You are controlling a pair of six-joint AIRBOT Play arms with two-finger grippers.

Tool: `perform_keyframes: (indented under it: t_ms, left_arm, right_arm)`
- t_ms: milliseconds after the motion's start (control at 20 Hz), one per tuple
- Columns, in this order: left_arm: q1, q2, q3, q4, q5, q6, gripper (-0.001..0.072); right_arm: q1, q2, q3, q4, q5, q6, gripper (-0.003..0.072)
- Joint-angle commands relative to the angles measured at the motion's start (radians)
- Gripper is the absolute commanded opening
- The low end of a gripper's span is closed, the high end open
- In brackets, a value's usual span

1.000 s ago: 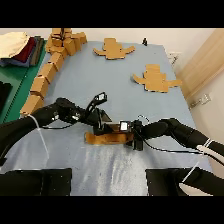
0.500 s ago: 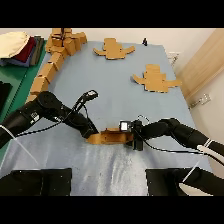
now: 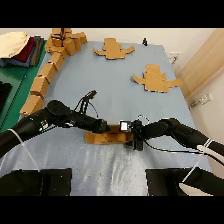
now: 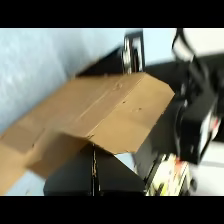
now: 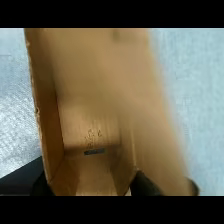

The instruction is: Fold the box.

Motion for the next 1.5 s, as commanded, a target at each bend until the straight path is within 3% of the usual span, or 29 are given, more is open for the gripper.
perform_keyframes:
  t_ms: [0,200,450,800,1050,1100,1300,1450]
  left_arm:
    - [-0.004,-0.060,0.000,-0.191,0.187,0.093,0.0013]
    - [-0.004,-0.132,0.001,-0.183,0.267,0.094,0.0013]
    - [-0.005,-0.243,0.001,-0.180,0.204,0.087,0.0013]
    - [-0.003,-0.246,0.055,-0.161,0.187,0.128,0.0013]
    - [0.050,-0.097,0.123,-0.143,0.068,0.191,0.0012]
    - [0.062,-0.050,0.119,-0.075,0.053,0.126,0.0012]
    - [0.072,0.153,0.082,0.410,-0.003,-0.249,0.0012]
    - [0.069,0.271,0.036,0.480,-0.113,-0.065,0.0013]
  right_arm:
    - [0.001,0.000,0.000,0.000,0.000,0.000,0.0585]
    - [0.001,0.000,0.000,0.000,0.000,0.000,0.0585]
    - [0.000,0.000,0.000,0.000,0.000,0.000,0.0585]
    - [0.000,0.000,0.000,0.000,0.000,0.000,0.0585]
    - [0.000,0.000,0.000,0.000,0.000,0.000,0.0585]
    - [0.000,0.000,0.000,0.000,0.000,0.000,0.0585]
    - [0.000,0.000,0.000,0.000,0.000,0.000,0.0585]
    - [0.000,0.000,0.000,0.000,0.000,0.000,0.0585]
